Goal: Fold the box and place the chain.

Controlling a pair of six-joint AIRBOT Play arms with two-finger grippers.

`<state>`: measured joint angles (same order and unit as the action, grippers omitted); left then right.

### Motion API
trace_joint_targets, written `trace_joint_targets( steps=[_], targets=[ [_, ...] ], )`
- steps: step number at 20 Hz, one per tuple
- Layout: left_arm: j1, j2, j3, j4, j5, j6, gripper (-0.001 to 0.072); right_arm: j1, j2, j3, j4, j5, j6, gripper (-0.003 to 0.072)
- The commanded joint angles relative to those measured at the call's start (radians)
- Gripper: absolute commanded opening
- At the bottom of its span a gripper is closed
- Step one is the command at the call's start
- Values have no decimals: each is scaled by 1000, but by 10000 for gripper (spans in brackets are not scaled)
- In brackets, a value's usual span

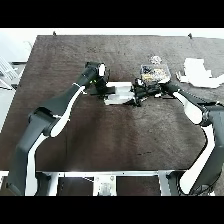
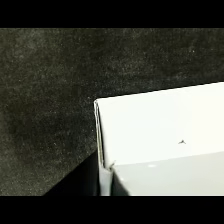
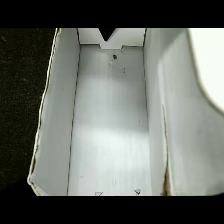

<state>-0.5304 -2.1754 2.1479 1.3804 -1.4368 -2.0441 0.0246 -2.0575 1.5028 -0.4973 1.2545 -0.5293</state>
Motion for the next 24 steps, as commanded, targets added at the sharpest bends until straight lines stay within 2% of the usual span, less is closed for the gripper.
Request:
trace_joint_targets(
  steps=[1, 2, 3, 4, 5, 6, 9, 10, 16, 20, 22, 24],
  targets=[
    [0, -2, 0, -23, 14, 10, 22, -1, 0, 0, 0, 0, 1, 577],
    [0, -2, 0, -27, 15, 10, 23, -1, 0, 0, 0, -1, 1, 577],
    [0, -1, 0, -29, 15, 10, 98, -1, 0, 0, 0, -1, 1, 577],
    [0, 0, 0, -37, 12, 10, 371, -1, 0, 0, 0, -1, 1, 577],
    [0, 2, 0, -42, 11, 11, 608, -1, 0, 0, 0, -1, 1, 577],
    [0, 6, 0, -43, 10, 11, 588, -1, 0, 0, 0, 0, 1, 577],
    [0, 27, 0, -53, 2, 31, 594, -1, 0, 0, 0, -1, 1, 577],
    [0, 35, -1, -54, -5, 39, 621, -1, 0, 0, 0, -1, 1, 577],
    [2, 64, -9, -60, -54, 89, 619, 0, 0, 0, 0, -1, 1, 577],
    [2, 61, -38, -50, -29, 79, 601, -1, 0, 0, 0, -1, 1, 577],
    [5, 62, -47, -52, 29, 97, 601, -1, 0, 0, 0, 0, 1, 576],
    [21, 62, -49, -97, 45, 130, 601, -1, 0, 0, 0, 0, 1, 576]
  ],
)
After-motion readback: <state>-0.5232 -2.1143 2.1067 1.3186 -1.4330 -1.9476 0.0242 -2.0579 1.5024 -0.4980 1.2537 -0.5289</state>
